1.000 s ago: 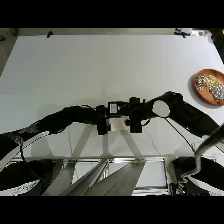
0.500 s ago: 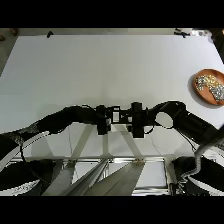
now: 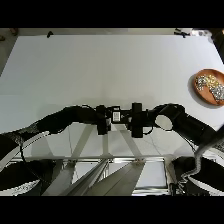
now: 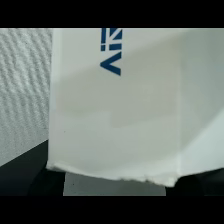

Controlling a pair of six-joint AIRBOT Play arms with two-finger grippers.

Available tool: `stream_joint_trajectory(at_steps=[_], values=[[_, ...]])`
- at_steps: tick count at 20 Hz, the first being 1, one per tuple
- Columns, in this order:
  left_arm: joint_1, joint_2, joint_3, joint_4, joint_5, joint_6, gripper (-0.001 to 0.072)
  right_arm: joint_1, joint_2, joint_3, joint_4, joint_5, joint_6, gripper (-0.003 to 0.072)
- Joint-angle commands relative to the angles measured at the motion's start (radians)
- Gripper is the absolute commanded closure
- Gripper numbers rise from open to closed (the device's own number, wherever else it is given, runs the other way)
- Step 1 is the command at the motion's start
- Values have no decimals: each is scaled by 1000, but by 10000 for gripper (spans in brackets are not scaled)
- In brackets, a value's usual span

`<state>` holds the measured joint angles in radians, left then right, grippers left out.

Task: Fold the box and place the chain.

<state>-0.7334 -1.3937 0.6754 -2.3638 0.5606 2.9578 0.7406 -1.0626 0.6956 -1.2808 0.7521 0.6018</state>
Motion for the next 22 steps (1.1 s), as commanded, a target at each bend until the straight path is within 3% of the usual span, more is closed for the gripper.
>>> stream_joint_trajectory(at_steps=[1, 8, 22], values=[[0, 1, 1, 1, 0, 1, 627, 1, 1, -1, -6, -35, 4, 402], [0, 1, 1, 1, 0, 1, 627, -9, 49, -1, -50, -40, 5, 465], [0, 1, 1, 1, 0, 1, 627, -51, 3, -2, -21, -65, 63, 469]])
